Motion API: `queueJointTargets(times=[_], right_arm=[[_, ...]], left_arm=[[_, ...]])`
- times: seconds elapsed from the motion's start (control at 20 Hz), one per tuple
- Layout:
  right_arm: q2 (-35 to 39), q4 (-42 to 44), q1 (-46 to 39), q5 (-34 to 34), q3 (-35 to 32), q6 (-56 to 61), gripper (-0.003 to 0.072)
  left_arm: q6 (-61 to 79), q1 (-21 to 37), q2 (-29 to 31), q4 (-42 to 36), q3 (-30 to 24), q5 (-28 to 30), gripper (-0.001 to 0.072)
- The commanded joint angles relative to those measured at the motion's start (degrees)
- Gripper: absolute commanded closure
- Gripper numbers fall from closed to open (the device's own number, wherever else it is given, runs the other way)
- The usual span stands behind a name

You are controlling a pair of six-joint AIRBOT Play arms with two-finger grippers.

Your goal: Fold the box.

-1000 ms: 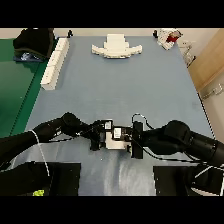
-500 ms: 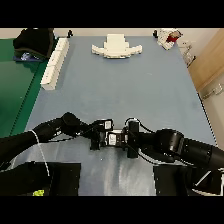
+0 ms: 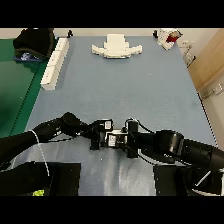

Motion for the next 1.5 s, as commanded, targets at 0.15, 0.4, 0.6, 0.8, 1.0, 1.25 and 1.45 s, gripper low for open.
queueJointTargets(times=[0.15, 0.4, 0.6, 0.8, 1.0, 1.25, 1.45], right_arm=[[0.6, 1.7, 0.1, -0.3, 0.0, -2.6, 0.0087], [-0.1, 3.7, 1.9, -1.1, 0.0, -4.7, 0.0091], [0.0, 1.4, 2.1, -1.6, 0.1, -4.6, 0.0093], [-0.1, -0.6, 2.1, -1.6, 0.1, -4.6, 0.0104], [-1.1, -1.9, 2.1, -1.4, 0.0, -4.5, 0.0164], [-1.7, -1.8, 2.1, -1.5, 0.1, -4.5, 0.0279], [-1.7, -1.8, 2.1, -1.4, 0.1, -4.5, 0.0426]], left_arm=[[-0.1, 0.0, 0.0, 0.0, 0.0, 0.0, 0.0210], [-0.1, 0.0, 0.0, 0.0, 0.0, 0.0, 0.0210], [-0.1, 0.0, 0.0, 0.0, 0.0, 0.0, 0.0210], [-0.1, 0.0, 0.0, 0.0, 0.0, 0.0, 0.0210], [-0.1, 0.0, 0.0, 0.0, 0.0, 0.0, 0.0210], [-0.1, 0.0, 0.0, 0.0, 0.0, 0.0, 0.0210], [-0.1, 0.0, 0.0, 0.0, 0.0, 0.0, 0.0210]])
